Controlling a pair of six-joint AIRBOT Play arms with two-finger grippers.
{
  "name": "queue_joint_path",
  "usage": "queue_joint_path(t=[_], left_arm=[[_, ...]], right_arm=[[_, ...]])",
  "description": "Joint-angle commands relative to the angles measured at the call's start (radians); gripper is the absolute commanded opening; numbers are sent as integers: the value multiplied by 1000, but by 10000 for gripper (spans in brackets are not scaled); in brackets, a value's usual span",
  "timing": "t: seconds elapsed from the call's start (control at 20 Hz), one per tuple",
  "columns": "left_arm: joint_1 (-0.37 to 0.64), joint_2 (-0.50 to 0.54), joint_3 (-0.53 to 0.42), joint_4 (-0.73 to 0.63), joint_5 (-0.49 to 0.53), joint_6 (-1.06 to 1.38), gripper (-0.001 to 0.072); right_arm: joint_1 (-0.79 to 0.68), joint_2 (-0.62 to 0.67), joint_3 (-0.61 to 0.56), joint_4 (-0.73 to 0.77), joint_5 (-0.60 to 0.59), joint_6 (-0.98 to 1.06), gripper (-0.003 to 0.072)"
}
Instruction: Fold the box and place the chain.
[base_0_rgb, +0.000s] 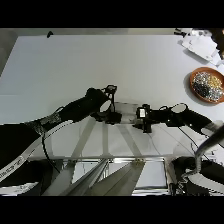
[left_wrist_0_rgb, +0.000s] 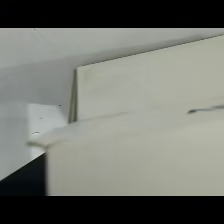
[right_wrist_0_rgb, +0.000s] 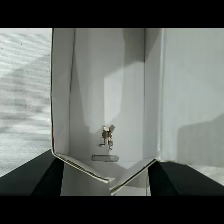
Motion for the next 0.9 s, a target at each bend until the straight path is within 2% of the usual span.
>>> queue_joint_path(t=[0.0,0.3,0.35,0.45,0.55,0.65,0.75,0.8,0.85], left_arm=[[17,-1,25,19,-61,11,394],[48,-1,46,-9,-80,33,389],[53,-1,46,-12,-79,32,370],[60,-2,46,-11,-64,33,273],[64,-13,46,-31,-48,33,262],[60,-39,46,-38,-55,32,114],[51,-63,46,-43,-58,32,100],[49,-72,46,-51,-57,33,37],[47,-78,46,-53,-58,34,5]], right_arm=[[0,0,0,0,2,0,420],[0,0,0,0,1,0,420],[0,0,0,0,2,0,420],[0,0,0,0,2,0,420],[0,0,0,0,1,0,420],[0,0,0,0,2,0,420],[0,0,0,0,1,0,420],[0,0,0,0,2,0,420],[0,0,0,0,1,0,420]])
